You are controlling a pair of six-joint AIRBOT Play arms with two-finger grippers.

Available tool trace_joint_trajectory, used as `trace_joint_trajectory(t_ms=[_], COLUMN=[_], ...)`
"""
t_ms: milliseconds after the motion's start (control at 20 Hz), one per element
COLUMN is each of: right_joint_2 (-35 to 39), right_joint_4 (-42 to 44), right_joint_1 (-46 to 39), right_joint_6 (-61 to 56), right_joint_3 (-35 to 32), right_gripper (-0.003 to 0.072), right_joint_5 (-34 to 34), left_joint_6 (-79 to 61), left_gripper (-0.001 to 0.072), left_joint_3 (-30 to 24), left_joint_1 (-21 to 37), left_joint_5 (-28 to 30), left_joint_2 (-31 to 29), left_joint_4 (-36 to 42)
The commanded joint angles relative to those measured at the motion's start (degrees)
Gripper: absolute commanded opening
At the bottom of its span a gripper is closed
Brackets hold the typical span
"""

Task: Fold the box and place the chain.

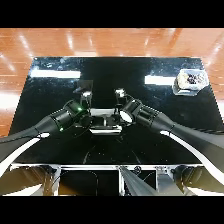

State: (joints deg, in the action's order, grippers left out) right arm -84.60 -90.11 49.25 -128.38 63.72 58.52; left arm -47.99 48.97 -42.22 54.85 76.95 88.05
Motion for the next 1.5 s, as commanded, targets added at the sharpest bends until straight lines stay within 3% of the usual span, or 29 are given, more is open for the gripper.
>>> trace_joint_trajectory(t_ms=[0, 250, 300, 500, 1450], right_joint_2=[-0.17, -1.22, -1.79, -3.43, -6.03], right_joint_4=[-0.94, -1.31, -0.90, -0.52, -0.42], right_joint_1=[-0.22, -0.26, -0.26, -0.22, -1.79], right_joint_6=[-5.05, -10.91, -10.91, -10.99, -9.79], right_joint_3=[0.52, 0.81, 1.11, 3.37, 4.11], right_gripper=[0.0378, 0.0371, 0.0335, 0.0314, 0.0305], right_joint_5=[2.97, 5.11, 5.70, 5.75, 4.66], left_joint_6=[0.22, 0.22, 0.22, 0.22, 0.22], left_gripper=[0.0022, 0.0022, 0.0022, 0.0022, 0.0022], left_joint_3=[0.04, 0.04, 0.02, 0.04, 0.02], left_joint_1=[0.02, 0.00, 0.00, 0.02, 0.00], left_joint_5=[0.20, -0.17, -0.55, -1.16, -1.01], left_joint_2=[0.00, 0.02, 0.00, 0.00, 0.00], left_joint_4=[-0.59, -0.74, -0.63, -0.61, -0.37])
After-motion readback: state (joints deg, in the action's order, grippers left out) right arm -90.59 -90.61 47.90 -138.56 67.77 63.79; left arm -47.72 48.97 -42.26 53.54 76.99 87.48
